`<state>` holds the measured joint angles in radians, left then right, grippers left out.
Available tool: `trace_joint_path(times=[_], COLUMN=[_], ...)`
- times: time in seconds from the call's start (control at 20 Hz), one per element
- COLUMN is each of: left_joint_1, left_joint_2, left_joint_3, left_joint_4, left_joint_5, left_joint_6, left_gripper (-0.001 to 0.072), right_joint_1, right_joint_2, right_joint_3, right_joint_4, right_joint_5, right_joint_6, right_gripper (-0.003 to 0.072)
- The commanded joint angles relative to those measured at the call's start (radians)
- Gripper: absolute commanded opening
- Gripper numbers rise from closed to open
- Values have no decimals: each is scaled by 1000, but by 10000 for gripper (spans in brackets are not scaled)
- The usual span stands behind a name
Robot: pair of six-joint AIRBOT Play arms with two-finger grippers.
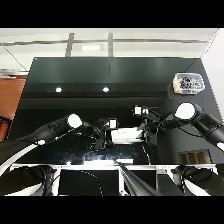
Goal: Fold the box and place the chain.
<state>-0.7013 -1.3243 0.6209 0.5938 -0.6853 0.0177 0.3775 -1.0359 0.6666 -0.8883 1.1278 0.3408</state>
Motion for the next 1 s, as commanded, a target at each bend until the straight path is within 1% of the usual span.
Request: trace_joint_path(times=[0.0, 0.65, 0.95], left_joint_1=[0, 0, 0], left_joint_2=[0, 0, 0], left_joint_3=[0, 0, 0], left_joint_4=[0, 0, 0], left_joint_5=[0, -4, -4], left_joint_6=[0, 0, 0], left_gripper=[345, 344, 344], right_joint_1=[1, 0, -23], right_joint_2=[1, 3, 61], right_joint_3=[0, -19, -19], right_joint_4=[-2, -3, 0], right_joint_5=[-10, -8, 31], right_joint_6=[11, 12, 83], right_gripper=[394, 393, 393])
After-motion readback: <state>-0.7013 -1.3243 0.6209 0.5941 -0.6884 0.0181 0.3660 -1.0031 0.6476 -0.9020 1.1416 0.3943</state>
